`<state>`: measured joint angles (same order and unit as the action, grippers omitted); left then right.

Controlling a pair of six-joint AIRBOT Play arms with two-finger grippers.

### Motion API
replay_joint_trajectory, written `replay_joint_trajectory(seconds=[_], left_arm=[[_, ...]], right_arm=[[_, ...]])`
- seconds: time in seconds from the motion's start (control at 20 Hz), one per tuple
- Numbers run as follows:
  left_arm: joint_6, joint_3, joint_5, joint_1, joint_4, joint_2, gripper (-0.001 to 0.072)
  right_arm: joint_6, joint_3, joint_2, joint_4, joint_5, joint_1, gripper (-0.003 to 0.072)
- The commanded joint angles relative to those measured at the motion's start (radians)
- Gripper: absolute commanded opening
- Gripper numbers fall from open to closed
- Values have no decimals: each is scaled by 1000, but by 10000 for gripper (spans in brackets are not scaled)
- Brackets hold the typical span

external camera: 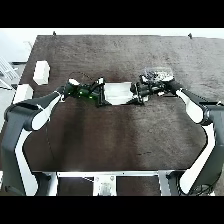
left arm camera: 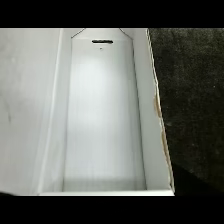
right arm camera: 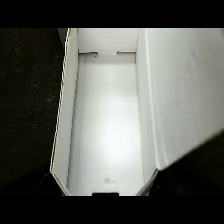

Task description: Fold the box and place the chain.

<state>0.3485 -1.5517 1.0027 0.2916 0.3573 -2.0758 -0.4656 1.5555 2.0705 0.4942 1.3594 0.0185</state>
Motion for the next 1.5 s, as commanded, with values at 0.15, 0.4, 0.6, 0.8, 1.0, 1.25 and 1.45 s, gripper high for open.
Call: replay_joint_trajectory(seconds=[0.15, 0.4, 0.6, 0.8, 1.0, 1.25, 1.45], left_arm=[[0, 0, 4, 0, 1, 0, 335], [0, 0, 5, 0, 1, 0, 335], [0, 0, 5, 0, 1, 0, 335], [0, 0, 5, 0, 1, 0, 335], [0, 0, 5, 0, 1, 0, 335], [0, 0, 5, 0, 1, 0, 335], [0, 0, 6, 0, 1, 0, 335]], right_arm=[[69, 1, -25, 46, 24, 15, 665], [124, 1, -85, 112, 31, 26, 665], [167, 1, -139, 170, 29, 79, 665], [201, 1, -201, 168, 31, 146, 664], [204, 1, -217, 113, 94, 114, 292], [204, 0, -217, 72, 121, 17, 14], [204, 0, -216, 71, 25, -36, 14]])
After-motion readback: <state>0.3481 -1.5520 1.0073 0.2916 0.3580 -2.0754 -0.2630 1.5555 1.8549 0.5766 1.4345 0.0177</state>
